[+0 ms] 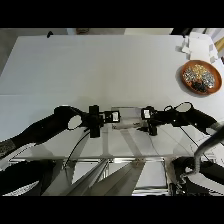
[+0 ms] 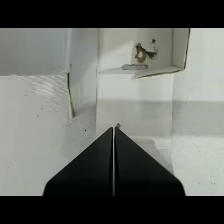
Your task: Fold the box and place the chain.
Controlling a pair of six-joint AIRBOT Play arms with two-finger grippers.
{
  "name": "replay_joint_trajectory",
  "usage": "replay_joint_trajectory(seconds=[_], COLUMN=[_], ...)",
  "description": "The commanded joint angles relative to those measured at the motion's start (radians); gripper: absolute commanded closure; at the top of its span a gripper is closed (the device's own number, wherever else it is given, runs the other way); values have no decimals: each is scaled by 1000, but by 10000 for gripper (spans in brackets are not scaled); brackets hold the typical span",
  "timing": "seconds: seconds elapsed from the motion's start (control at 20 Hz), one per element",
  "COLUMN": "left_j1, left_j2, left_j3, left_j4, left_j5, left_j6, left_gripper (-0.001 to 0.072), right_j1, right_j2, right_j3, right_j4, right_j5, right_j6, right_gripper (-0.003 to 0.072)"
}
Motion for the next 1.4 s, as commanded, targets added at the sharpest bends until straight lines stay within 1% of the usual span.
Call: replay_joint_trajectory(seconds=[0.0, 0.05, 0.15, 0.35, 0.4, 0.5, 0.65, 0.75, 1.0, 1.15, 1.2, 1.35], left_j1=[3, 3, 3, 3, 3, 3, 3, 3, 2, -4, -8, -26], left_j2=[-17, -17, -18, -34, -41, -54, -59, -59, -59, -59, -59, -59], left_j3=[-5, -5, -5, -5, -5, -5, -5, -5, -5, -5, -5, -5], left_j4=[-17, -17, -17, -17, -16, -16, -16, -17, -43, -79, -91, -116], left_j5=[-1, 2, 10, 9, 10, 39, 113, 133, 129, 128, 126, 117], left_j6=[99, 121, 147, 196, 196, 206, 206, 206, 213, 274, 280, 300], left_gripper=[696, 663, 551, 546, 514, 413, 414, 414, 419, 423, 451, 459], right_j1=[0, 0, 0, 0, 0, 0, 0, 0, 0, 0, 0, 0], right_j2=[0, 0, 0, 0, 0, 0, 0, 0, 0, 0, 0, 0], right_j3=[1, 1, 1, 1, 1, 1, 1, 1, 1, 1, 1, 1], right_j4=[0, 0, 0, 0, 0, 0, 0, 0, 0, 0, 0, 0], right_j5=[0, 0, 0, 0, 0, 0, 0, 0, 0, 0, 0, 0], right_j6=[0, 0, 0, 0, 0, 0, 0, 0, 0, 0, 0, 0], right_gripper=[227, 227, 227, 227, 227, 227, 227, 227, 227, 227, 227, 227])
